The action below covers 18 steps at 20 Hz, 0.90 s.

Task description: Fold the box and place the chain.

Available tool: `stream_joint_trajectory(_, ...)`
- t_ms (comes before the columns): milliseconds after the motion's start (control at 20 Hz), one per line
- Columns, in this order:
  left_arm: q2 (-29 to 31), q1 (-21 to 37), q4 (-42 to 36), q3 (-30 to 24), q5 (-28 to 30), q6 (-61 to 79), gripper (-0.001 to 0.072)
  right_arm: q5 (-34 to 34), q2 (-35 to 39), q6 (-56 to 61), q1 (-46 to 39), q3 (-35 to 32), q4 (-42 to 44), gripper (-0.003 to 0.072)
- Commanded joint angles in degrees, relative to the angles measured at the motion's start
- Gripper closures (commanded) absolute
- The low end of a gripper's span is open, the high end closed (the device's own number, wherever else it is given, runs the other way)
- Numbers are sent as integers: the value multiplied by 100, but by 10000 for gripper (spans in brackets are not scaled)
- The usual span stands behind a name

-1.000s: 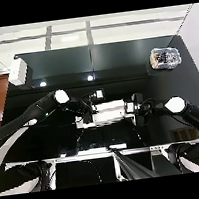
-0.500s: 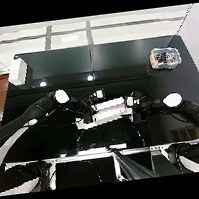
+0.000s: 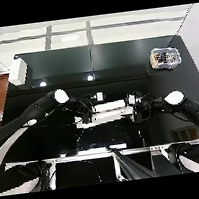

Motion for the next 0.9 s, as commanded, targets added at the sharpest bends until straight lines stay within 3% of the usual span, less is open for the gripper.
stream_joint_trajectory(0,7,-35,20,9,-74,299,683,254,-2,-17,-2,2,31,55)
stream_joint_trajectory(300,4,-35,55,20,-48,420,683,553,-20,94,90,-52,-343,55)
stream_joint_trajectory(850,0,-35,-52,17,-74,365,683,-35,-275,57,354,-319,-319,55)
